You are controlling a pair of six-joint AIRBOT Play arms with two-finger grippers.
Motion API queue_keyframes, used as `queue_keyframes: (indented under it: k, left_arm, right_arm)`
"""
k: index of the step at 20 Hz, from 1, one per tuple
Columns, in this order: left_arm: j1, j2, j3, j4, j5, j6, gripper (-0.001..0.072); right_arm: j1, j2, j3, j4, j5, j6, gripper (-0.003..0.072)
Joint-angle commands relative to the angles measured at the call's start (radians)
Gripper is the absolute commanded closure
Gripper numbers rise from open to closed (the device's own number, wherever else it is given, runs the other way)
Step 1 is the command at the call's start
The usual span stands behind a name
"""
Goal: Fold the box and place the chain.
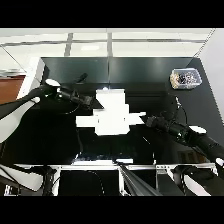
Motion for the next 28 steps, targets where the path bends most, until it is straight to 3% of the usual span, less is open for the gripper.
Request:
queue_keyframes:
  k: [1, 3, 10, 17, 18, 20, 21, 22, 23, 24, 25, 28]
  left_arm:
    - [-0.041, -0.092, 0.116, 0.116, -0.15, 0.018, 0.0023]
    - [-0.046, -0.114, 0.161, 0.141, -0.183, 0.023, 0.0139]
    - [-0.054, -0.134, 0.254, 0.197, -0.198, 0.062, 0.0146]
    - [-0.073, -0.192, 0.294, 0.201, -0.256, 0.06, 0.0575]
    - [-0.073, -0.192, 0.294, 0.2, -0.257, 0.06, 0.0575]
    - [-0.069, -0.192, 0.296, 0.2, -0.26, 0.068, 0.0683]
    - [-0.069, -0.192, 0.296, 0.201, -0.26, 0.068, 0.0683]
    - [-0.066, -0.192, 0.296, 0.2, -0.259, 0.067, 0.0684]
    - [-0.065, -0.191, 0.296, 0.201, -0.259, 0.066, 0.0684]
    - [-0.065, -0.189, 0.296, 0.201, -0.258, 0.065, 0.0685]
    - [-0.065, -0.184, 0.296, 0.201, -0.256, 0.061, 0.0685]
    - [-0.066, -0.152, 0.295, 0.201, -0.272, 0.058, 0.0687]
  right_arm:
    - [0.003, 0.0, -0.001, 0.003, -0.001, -0.001, 0.0677]
    - [0.003, 0.0, -0.001, 0.003, 0.0, -0.001, 0.0676]
    - [0.003, 0.0, -0.001, -0.025, -0.001, -0.001, 0.0676]
    - [0.003, 0.0, -0.001, -0.043, 0.0, -0.001, 0.0676]
    - [0.003, 0.0, -0.001, -0.043, 0.0, -0.001, 0.0676]
    - [0.003, 0.0, -0.001, -0.043, -0.005, -0.001, 0.0675]
    - [0.003, 0.0, -0.001, -0.043, -0.008, -0.001, 0.0669]
    - [0.003, 0.0, 0.0, -0.043, -0.008, -0.001, 0.0474]
    - [0.0, 0.001, 0.003, -0.043, -0.008, -0.001, 0.0183]
    - [-0.008, 0.001, 0.015, -0.062, -0.004, -0.001, -0.0004]
    - [-0.02, 0.002, 0.04, -0.124, 0.023, -0.002, -0.0004]
    - [-0.037, 0.002, 0.203, -0.528, 0.13, 0.053, -0.0004]
